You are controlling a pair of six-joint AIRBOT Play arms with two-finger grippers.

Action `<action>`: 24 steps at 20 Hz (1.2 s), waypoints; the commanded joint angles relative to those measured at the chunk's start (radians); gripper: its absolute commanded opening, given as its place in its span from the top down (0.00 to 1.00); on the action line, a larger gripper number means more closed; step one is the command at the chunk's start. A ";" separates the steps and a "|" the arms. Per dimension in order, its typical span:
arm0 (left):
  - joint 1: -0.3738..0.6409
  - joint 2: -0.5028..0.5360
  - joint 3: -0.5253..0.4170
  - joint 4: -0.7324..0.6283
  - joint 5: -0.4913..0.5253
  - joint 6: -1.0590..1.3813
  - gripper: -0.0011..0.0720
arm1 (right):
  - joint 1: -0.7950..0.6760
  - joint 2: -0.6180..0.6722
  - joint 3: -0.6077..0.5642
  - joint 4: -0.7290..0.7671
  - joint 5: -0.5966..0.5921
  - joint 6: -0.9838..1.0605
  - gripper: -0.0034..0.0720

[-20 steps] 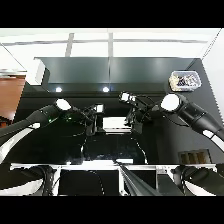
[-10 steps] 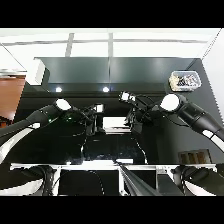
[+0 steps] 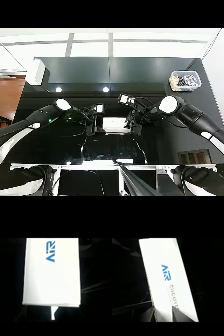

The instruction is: Fold the box and place the chain.

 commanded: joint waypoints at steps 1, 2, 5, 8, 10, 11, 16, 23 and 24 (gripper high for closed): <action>0.000 0.000 0.001 0.000 0.001 -0.001 0.50 | 0.003 0.002 0.000 0.003 -0.007 0.013 0.60; 0.000 0.000 0.001 -0.001 0.001 -0.001 0.50 | 0.003 0.004 0.000 0.003 -0.007 0.016 0.60; 0.000 0.000 0.000 0.000 0.001 -0.001 0.50 | 0.003 0.021 0.000 0.003 -0.008 0.021 0.60; 0.000 -0.001 0.000 0.000 0.002 -0.001 0.50 | 0.003 0.027 0.000 0.002 -0.003 0.048 0.60; 0.000 0.000 0.000 0.000 0.002 -0.001 0.50 | 0.003 0.023 -0.001 0.001 0.001 0.051 0.60; 0.000 0.000 0.001 0.000 0.002 -0.001 0.50 | 0.003 0.018 -0.001 0.000 0.000 0.056 0.60; 0.000 0.000 0.000 0.000 0.002 -0.001 0.50 | 0.003 -0.001 -0.009 0.004 -0.005 0.060 0.60; 0.000 0.000 0.000 -0.001 0.002 -0.001 0.50 | 0.002 0.003 -0.028 0.007 0.003 0.099 0.60; 0.000 0.000 0.001 0.000 0.002 -0.001 0.50 | -0.004 0.014 -0.021 0.007 0.023 0.128 0.60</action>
